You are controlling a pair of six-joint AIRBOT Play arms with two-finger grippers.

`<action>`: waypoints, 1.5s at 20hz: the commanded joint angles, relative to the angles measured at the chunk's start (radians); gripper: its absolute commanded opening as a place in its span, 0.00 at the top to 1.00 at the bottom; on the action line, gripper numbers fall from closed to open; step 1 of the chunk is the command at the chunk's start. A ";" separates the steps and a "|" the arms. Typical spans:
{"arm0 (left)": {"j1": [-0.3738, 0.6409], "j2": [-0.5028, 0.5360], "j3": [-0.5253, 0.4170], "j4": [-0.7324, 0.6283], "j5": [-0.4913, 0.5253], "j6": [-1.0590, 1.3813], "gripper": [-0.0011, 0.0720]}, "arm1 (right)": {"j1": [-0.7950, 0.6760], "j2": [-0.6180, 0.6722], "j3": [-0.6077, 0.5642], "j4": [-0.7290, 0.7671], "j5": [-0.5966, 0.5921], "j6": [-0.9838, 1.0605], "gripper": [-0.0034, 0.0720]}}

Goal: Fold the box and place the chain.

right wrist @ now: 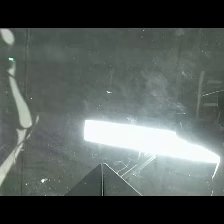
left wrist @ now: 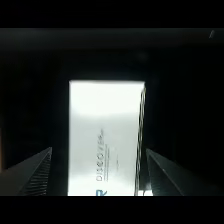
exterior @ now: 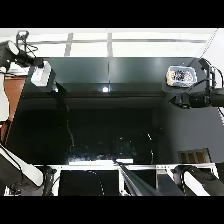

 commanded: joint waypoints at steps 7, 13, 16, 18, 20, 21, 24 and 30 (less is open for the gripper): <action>-0.029 0.620 -0.347 -0.599 -0.097 0.009 0.95 | 0.011 0.000 -0.003 -0.007 -0.124 -0.005 0.94; -0.266 1.201 -1.222 -0.410 0.222 0.060 0.95 | 0.098 -0.001 -0.156 -0.079 -0.419 -0.124 0.93; -0.269 1.329 -1.393 -0.415 0.203 0.059 0.95 | 0.094 -0.001 -0.183 -0.118 -0.408 -0.122 0.93; -0.269 1.382 -1.411 -0.415 0.173 0.060 0.95 | 0.094 -0.001 -0.182 -0.116 -0.407 -0.122 0.93; -0.269 1.408 -1.411 -0.416 0.161 0.060 0.95 | 0.094 -0.001 -0.182 -0.116 -0.407 -0.122 0.93; -0.269 1.409 -1.411 -0.417 0.163 0.060 0.95 | 0.094 -0.001 -0.182 -0.116 -0.407 -0.122 0.93; -0.269 1.400 -1.411 -0.417 0.163 0.060 0.95 | 0.094 -0.001 -0.182 -0.116 -0.407 -0.122 0.93; -0.269 1.390 -1.411 -0.417 0.163 0.060 0.95 | 0.094 -0.001 -0.182 -0.116 -0.407 -0.122 0.93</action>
